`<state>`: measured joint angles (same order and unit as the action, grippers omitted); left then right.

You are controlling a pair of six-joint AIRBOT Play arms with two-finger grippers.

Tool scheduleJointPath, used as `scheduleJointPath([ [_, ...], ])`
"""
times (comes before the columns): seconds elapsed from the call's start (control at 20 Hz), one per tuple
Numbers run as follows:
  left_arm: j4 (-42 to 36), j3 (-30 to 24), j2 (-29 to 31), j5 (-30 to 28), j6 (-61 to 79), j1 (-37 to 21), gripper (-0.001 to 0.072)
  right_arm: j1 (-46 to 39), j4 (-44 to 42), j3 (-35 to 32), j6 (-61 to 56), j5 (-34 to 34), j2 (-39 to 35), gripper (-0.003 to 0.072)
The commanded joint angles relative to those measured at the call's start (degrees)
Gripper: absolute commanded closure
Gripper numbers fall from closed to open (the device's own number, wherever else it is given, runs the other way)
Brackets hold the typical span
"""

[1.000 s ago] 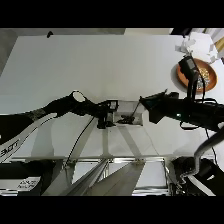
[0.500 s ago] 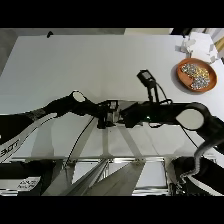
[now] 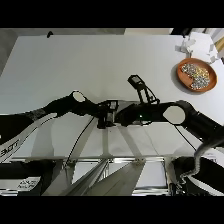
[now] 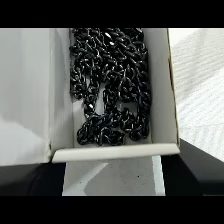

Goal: Fold the box and place the chain.

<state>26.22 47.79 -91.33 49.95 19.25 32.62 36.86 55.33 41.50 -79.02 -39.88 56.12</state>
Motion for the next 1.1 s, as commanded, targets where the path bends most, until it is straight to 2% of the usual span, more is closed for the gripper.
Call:
scheduleJointPath([
  [0.0,0.0,0.0,0.0,0.0,0.0,0.0,0.0500,-4.6,1.4,0.6,0.0,-4.1,-5.6,0.0458],
  [0.2,0.0,0.0,0.0,0.0,0.0,0.0,0.0500,-15.6,11.4,1.0,-0.7,-12.4,-14.4,0.0459],
  [0.35,0.0,0.0,0.0,0.0,0.0,0.0,0.0500,-25.5,19.2,0.9,-0.7,-12.7,-14.3,0.0458],
  [0.45,0.0,0.0,0.0,0.0,0.0,0.0,0.0500,-29.9,19.4,0.9,-0.6,-8.9,-11.8,0.0458],
  [0.65,0.0,0.0,0.0,0.0,0.0,0.0,0.0500,-30.5,19.5,0.9,0.0,-1.5,-2.4,0.0456],
  [0.85,0.0,0.0,0.0,0.0,0.0,0.0,0.0500,-30.5,20.1,0.9,4.3,0.8,8.9,0.0441],
  [1.05,0.0,0.0,0.0,0.0,0.0,0.0,0.0500,-27.8,21.2,0.9,4.8,4.2,15.3,0.0441],
])
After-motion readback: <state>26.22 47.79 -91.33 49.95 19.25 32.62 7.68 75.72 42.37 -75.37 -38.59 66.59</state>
